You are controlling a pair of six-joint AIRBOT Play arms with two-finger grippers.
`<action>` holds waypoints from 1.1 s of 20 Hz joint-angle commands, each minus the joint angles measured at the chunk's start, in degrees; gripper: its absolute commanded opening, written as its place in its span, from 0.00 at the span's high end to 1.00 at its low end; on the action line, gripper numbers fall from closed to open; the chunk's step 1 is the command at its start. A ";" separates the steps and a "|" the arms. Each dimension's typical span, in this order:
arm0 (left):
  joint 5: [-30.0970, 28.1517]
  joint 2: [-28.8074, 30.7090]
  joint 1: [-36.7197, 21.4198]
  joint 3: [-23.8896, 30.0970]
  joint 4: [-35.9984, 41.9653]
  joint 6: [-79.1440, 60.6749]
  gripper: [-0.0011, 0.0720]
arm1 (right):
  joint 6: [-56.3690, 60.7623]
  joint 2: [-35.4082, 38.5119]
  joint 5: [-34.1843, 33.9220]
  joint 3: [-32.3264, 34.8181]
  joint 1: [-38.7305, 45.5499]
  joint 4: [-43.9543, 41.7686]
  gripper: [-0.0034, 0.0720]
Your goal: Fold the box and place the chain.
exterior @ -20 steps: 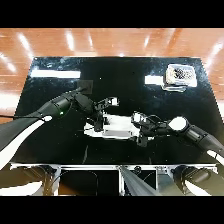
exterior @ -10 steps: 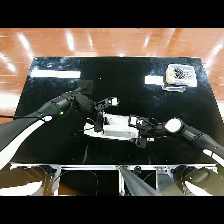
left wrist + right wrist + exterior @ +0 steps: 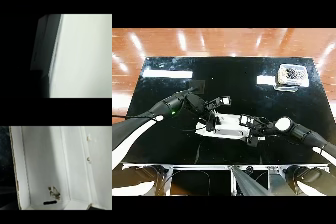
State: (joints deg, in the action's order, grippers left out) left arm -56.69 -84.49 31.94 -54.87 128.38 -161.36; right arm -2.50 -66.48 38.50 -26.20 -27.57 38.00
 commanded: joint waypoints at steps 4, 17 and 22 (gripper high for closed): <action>-0.37 0.00 0.00 0.04 -0.02 0.07 0.96 | 0.09 -0.22 -0.37 -0.22 -0.04 -0.04 0.01; -0.22 0.00 0.00 0.04 -1.66 0.07 0.96 | -7.98 -0.22 0.33 -0.24 0.24 -7.58 0.01; -0.22 0.00 -0.02 0.04 -2.12 0.09 0.96 | -8.13 -0.22 1.36 -0.26 0.33 -7.17 0.01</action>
State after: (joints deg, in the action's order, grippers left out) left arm -56.93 -84.47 31.90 -54.87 126.72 -161.25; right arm -9.52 -66.72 39.00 -26.37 -27.31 31.14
